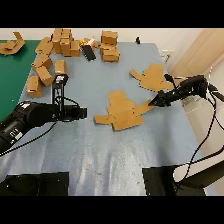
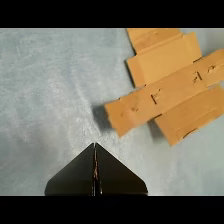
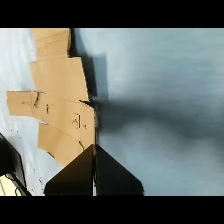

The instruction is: Fold the box.

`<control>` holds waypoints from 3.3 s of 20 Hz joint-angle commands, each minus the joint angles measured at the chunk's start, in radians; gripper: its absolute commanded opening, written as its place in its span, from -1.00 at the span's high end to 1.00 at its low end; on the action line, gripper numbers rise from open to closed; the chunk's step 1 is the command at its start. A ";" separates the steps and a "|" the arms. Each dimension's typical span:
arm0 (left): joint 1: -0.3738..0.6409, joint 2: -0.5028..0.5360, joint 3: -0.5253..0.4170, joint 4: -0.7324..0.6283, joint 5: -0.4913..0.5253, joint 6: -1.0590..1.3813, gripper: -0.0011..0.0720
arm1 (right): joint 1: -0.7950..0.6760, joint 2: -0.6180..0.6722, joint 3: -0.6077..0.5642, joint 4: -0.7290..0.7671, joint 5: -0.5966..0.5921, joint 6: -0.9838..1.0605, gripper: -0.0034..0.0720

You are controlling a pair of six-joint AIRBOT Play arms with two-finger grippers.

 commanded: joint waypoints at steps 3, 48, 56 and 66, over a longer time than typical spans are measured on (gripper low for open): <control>0.001 0.001 0.001 0.000 -0.092 0.035 0.94 | 0.132 0.284 -0.333 0.031 0.182 0.002 0.91; 0.418 -0.330 0.002 -0.606 -0.410 0.606 -0.33 | 0.628 0.607 -0.774 0.161 0.597 -0.100 0.90; 0.418 -0.469 0.003 -0.702 -0.342 0.788 -0.06 | 0.705 0.655 -0.785 0.155 0.622 -0.039 0.90; 0.453 -0.562 0.077 -0.855 -0.395 0.980 -0.06 | 0.705 0.652 -0.785 0.106 0.620 0.023 0.90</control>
